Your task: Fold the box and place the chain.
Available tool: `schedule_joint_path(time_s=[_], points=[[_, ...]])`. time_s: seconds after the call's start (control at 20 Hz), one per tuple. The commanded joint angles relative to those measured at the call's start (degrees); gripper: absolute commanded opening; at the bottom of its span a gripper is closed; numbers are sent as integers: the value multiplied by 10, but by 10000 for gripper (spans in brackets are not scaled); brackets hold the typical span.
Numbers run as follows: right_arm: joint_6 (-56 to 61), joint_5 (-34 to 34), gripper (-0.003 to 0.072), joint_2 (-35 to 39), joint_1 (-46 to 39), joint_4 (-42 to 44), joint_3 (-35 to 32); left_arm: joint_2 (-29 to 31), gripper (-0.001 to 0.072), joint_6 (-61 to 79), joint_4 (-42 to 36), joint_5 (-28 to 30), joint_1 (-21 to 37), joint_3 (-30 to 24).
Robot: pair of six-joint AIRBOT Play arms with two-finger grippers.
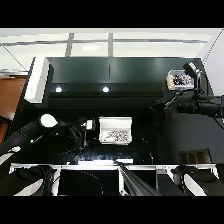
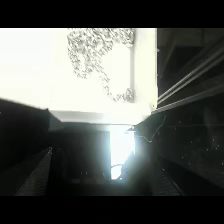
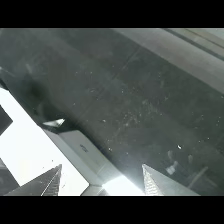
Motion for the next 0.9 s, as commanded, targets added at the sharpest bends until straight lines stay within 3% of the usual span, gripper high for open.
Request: schedule_joint_path(time_s=[0.0, 0.65, 0.85], points=[[0, -3, 576, 0, 0, 0, 0, -29, 710, 30, -45, 3, -8, 4], [7, 0, 576, 0, 0, 0, 0, -39, 692, 37, -86, -3, -10, 7], [7, -1, 576, 0, 0, 0, 0, -50, 694, 37, -82, 2, -34, 10]])
